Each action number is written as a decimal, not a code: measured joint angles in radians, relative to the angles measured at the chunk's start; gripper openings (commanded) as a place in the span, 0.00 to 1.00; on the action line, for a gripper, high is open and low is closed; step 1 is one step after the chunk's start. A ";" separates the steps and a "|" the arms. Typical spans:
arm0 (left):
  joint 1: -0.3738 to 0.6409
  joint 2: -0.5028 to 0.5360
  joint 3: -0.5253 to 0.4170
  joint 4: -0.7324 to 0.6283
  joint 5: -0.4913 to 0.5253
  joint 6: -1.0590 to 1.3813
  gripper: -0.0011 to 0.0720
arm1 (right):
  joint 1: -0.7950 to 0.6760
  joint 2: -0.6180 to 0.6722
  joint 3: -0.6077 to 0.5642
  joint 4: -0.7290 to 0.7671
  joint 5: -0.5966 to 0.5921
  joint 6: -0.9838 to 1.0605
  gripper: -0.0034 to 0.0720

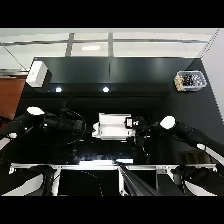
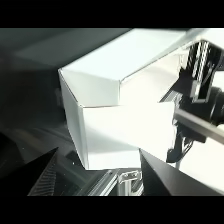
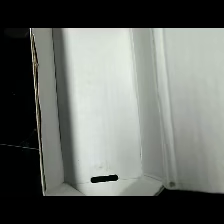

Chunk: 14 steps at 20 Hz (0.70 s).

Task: Fold the box and place the chain.

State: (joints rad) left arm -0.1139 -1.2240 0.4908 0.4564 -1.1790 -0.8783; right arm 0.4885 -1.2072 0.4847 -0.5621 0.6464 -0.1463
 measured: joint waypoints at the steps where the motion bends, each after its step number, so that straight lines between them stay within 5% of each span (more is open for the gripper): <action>1: -0.019 0.000 0.000 -0.001 0.013 0.001 0.81 | 0.000 0.000 0.000 0.000 0.000 0.000 0.61; 14: -0.237 0.001 0.148 0.110 0.147 -0.220 0.70 | 0.000 0.000 0.000 0.000 0.000 0.000 0.61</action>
State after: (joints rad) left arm -0.3511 -1.2232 0.6392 0.5667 -1.0317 -1.0985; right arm 0.4885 -1.2076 0.4847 -0.5617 0.6464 -0.1463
